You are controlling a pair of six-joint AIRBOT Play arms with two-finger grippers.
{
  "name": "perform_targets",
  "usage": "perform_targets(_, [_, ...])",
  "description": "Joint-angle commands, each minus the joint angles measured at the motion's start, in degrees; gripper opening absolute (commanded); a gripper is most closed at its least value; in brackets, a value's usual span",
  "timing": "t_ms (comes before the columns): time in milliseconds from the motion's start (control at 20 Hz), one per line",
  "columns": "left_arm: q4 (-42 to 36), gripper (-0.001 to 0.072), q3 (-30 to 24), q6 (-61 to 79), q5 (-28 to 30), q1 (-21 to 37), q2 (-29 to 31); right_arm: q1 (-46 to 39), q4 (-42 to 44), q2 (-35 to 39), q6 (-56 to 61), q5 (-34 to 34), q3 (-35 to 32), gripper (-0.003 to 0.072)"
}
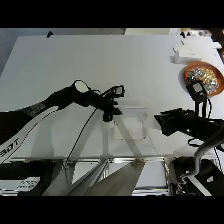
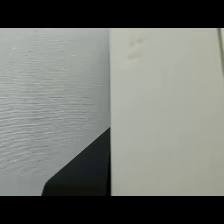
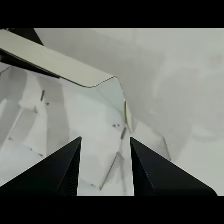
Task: Fold the box and place the chain.
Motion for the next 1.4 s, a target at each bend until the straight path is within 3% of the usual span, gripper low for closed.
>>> perform_targets(0, [-1.6, 0.0000, 0.0, 0.6, 3.0, -0.4, -1.1, 0.0, -1.7, 0.3, -0.1, 0.6, 0.1, 0.0340])
perform_targets(300, [-3.2, 0.0002, -0.1, 6.6, 2.7, -0.4, -2.6, 0.0, -2.0, 0.2, -0.1, 0.6, 0.0, 0.0340])
perform_targets(1350, [-1.2, 0.0010, -0.1, 6.6, 2.7, -0.5, -3.4, 0.0, -2.7, 0.2, -3.6, 0.6, 0.0, 0.0328])
